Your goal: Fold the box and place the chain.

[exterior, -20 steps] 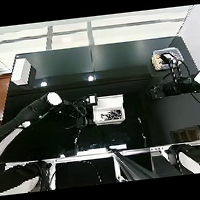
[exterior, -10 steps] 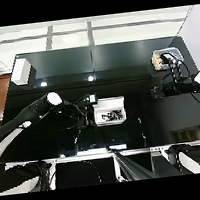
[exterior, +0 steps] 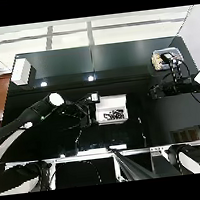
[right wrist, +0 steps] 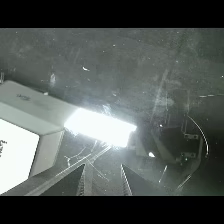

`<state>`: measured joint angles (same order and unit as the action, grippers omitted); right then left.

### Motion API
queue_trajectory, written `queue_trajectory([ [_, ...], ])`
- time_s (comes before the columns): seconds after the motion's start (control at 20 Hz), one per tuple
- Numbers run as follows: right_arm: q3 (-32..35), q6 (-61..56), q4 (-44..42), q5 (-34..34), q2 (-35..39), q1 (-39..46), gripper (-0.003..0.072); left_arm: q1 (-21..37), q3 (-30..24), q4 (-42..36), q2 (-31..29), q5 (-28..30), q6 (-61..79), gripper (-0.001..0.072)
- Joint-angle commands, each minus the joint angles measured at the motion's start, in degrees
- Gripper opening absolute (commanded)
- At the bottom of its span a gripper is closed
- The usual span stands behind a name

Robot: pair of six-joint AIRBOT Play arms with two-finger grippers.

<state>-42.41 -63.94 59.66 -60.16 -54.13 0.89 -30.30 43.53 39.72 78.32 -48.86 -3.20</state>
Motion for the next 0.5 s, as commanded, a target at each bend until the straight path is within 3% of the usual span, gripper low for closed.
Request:
queue_trajectory([
  [0.0, -0.04, -0.04, 0.00, -0.07, 0.04, -0.04, 0.0268, -0.94, 0.00, -0.20, 0.24, 4.74, 0.72, 0.0701],
  [0.45, -0.04, -0.07, -0.02, -1.05, -0.02, -0.04, 0.0268, -2.47, 0.02, -0.17, 1.88, 4.92, 4.81, 0.0686],
])
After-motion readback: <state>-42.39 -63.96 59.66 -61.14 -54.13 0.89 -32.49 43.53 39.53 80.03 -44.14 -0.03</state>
